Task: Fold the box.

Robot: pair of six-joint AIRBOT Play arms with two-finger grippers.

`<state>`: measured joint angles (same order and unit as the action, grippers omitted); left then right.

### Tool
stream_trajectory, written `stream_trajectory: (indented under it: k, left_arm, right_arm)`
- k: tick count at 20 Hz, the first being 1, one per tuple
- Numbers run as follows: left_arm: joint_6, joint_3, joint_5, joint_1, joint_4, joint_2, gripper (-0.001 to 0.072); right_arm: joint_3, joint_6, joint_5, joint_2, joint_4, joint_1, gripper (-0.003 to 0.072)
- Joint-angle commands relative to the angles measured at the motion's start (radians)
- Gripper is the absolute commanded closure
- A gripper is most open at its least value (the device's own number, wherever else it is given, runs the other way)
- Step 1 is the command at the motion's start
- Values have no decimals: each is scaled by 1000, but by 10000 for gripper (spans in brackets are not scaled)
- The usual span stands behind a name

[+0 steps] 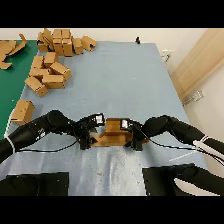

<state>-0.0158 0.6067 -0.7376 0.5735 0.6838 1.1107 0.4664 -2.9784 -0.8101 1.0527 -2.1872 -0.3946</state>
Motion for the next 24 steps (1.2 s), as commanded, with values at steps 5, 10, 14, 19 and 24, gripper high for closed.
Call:
stream_trajectory:
  k: [5,10,14,19,24]
  left_arm:
    - [40,7,-50,-11,-44,29,172]
    - [79,7,-7,56,-56,51,173]
    - [78,7,50,63,-53,55,173]
    - [78,7,54,89,-56,64,310]
    - [78,8,85,94,-56,66,312]
  right_arm:
    - [0,0,0,0,0,0,191]
    - [0,0,1,0,0,0,191]
    - [0,0,0,0,0,0,190]
    - [0,0,0,0,0,0,191]
    - [0,0,0,0,0,0,191]
